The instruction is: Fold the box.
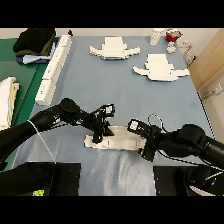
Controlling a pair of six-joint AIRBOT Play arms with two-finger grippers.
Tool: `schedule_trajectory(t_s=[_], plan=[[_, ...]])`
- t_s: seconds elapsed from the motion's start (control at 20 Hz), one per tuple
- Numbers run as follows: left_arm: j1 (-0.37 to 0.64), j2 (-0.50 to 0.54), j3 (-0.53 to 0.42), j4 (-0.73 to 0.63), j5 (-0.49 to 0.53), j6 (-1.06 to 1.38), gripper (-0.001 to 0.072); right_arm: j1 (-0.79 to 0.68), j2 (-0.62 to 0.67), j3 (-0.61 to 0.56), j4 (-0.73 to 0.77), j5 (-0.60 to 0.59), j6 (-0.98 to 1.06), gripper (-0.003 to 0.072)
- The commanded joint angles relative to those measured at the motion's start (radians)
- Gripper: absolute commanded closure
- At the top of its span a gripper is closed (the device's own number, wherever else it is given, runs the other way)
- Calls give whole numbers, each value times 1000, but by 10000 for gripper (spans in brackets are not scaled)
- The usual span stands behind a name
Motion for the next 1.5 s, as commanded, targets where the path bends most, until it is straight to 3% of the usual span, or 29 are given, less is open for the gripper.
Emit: schedule_trajectory(t_s=[0.0,0.25,0.5,1.05,1.25,1.45], plan=[[0,0,0,-3,0,0,695,-221,7,-58,346,21,-524,-34],[0,0,0,-3,0,0,695,-333,-46,-80,469,21,-784,-34],[0,0,0,-3,0,0,695,-333,-153,-79,475,23,-808,-34],[0,0,0,-3,0,0,695,-330,-161,-80,466,50,-808,-29],[0,0,0,-3,0,0,695,-318,-161,-80,476,105,-1017,-29],[0,0,0,-3,0,0,695,-318,-160,-89,502,91,-1017,-7]])
